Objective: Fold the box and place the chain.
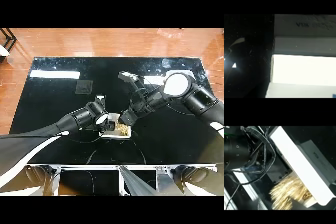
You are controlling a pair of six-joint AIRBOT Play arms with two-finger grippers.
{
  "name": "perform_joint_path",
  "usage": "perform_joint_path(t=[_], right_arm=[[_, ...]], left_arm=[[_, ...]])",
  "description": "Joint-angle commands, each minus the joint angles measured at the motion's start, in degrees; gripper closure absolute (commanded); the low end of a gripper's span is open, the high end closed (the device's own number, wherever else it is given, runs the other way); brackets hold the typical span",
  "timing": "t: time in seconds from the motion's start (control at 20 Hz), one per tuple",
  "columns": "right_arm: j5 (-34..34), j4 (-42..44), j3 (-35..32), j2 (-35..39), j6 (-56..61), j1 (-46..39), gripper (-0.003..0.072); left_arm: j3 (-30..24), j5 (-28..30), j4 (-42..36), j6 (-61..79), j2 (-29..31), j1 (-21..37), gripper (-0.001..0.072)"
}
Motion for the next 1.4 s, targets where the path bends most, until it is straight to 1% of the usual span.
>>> perform_joint_path(t=[0.0,0.1,0.2,0.25,0.3,0.4,0.45,0.55,0.65,0.7,0.75,0.8,0.85,0.9,1.05,1.15,1.2,1.3,1.35], right_arm=[[3.74,-2.69,-0.07,-0.07,0.13,-0.87,0.0139],[7.87,-3.80,-0.07,1.55,0.22,-4.35,0.0139],[10.25,-6.16,-0.07,4.35,0.59,-9.49,0.0138],[10.93,-8.04,-0.09,6.10,1.11,-12.74,0.0122],[11.21,-10.21,-0.26,7.76,1.81,-15.82,-0.0021],[13.11,-14.14,-1.53,10.14,2.25,-21.42,-0.0025],[13.62,-14.36,-2.73,10.99,2.27,-23.58,-0.0024],[13.68,-14.03,-5.68,12.33,2.25,-25.49,-0.0025],[13.68,-13.51,-8.35,12.87,2.27,-25.44,-0.0024],[13.73,-12.76,-9.14,12.87,2.25,-25.44,-0.0024],[13.68,-11.98,-9.64,12.87,2.27,-25.44,-0.0024],[13.53,-11.37,-9.77,12.87,2.25,-25.44,-0.0024],[13.25,-10.69,-9.77,12.87,2.25,-25.44,-0.0024],[13.00,-10.08,-9.77,12.87,2.25,-25.44,-0.0025],[11.93,-8.94,-9.77,12.87,2.21,-25.44,-0.0025],[11.69,-7.82,-9.77,12.87,3.61,-25.44,-0.0024],[12.63,-6.47,-9.77,12.87,6.91,-25.44,-0.0024],[13.75,-3.17,-9.77,12.87,7.76,-25.42,-0.0024],[12.81,-2.29,-9.77,12.87,7.74,-25.44,-0.0024]], left_arm=[[0.00,-0.02,0.02,-0.02,0.02,0.02,0.0692],[0.02,0.00,0.02,-0.02,0.02,0.04,0.0692],[0.04,0.20,0.00,-0.04,0.02,0.15,0.0692],[0.04,0.22,0.02,-0.04,0.04,0.15,0.0692],[0.04,0.20,0.02,-0.02,0.04,0.15,0.0692],[0.04,0.20,0.02,-0.04,0.04,0.15,0.0692],[0.04,0.20,0.02,-0.04,0.04,0.15,0.0691],[0.04,0.15,0.00,-0.02,0.04,0.15,0.0691],[0.07,-0.02,-0.24,-0.42,0.35,0.15,0.0688],[0.17,-0.07,-0.22,-0.39,0.83,0.15,0.0637],[0.42,-0.26,-0.22,-0.39,1.49,0.15,0.0510],[0.94,-0.79,-0.22,-0.33,2.21,0.15,0.0351],[1.77,-1.84,-0.15,0.22,3.17,0.13,0.0226],[2.45,-2.58,0.11,1.33,4.26,0.13,0.0198],[3.45,-6.60,1.53,4.55,8.57,0.33,0.0194],[3.43,-9.64,1.97,11.21,12.48,0.24,0.0194],[3.43,-10.78,1.57,18.16,14.97,0.22,0.0195],[3.32,-14.99,1.97,26.75,20.22,-0.17,0.0194],[3.13,-17.31,2.12,28.87,23.63,-0.15,0.0194]])
